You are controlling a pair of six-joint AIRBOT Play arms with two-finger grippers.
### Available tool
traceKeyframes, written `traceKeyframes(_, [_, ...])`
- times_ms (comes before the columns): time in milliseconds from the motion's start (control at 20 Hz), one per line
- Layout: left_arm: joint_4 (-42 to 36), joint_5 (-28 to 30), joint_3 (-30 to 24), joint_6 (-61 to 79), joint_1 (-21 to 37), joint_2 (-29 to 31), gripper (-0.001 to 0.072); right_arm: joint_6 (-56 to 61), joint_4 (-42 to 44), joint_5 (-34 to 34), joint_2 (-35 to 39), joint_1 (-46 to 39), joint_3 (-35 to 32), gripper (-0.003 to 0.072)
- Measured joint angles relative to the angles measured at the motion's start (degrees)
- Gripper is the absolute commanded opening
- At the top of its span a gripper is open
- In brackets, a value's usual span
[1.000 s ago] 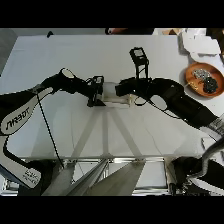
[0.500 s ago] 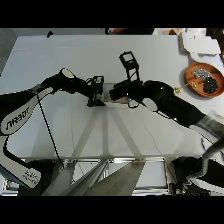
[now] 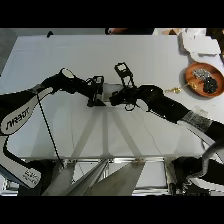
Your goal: Fold the box and place the chain.
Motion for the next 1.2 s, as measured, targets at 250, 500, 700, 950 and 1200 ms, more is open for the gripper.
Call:
traceKeyframes(250, [0.0, 0.0, 0.0, 0.0, 0.0, 0.0, 0.0258, -0.2, -4.1, 6.4, 6.3, 0.0, 0.0, 0.0334])
traceKeyframes(500, [0.0, 0.0, 0.0, 0.0, 0.0, 0.0, 0.0258, -0.2, -14.1, 18.2, 14.9, -4.6, 0.0, 0.0343])
traceKeyframes(700, [0.0, 0.0, 0.0, 0.0, 0.0, 0.0, 0.0258, 0.3, -16.3, 24.6, 17.5, -16.3, -0.2, 0.0448])
traceKeyframes(950, [0.0, 0.0, 0.0, 0.0, 0.0, 0.0, 0.0258, 1.2, -14.9, 26.8, 16.4, -32.7, -0.5, 0.0612])
traceKeyframes(1200, [0.0, 0.0, 0.0, 0.0, 0.0, 0.0, 0.0258, 3.6, -14.4, 24.1, 9.4, -41.3, -0.6, 0.0639])
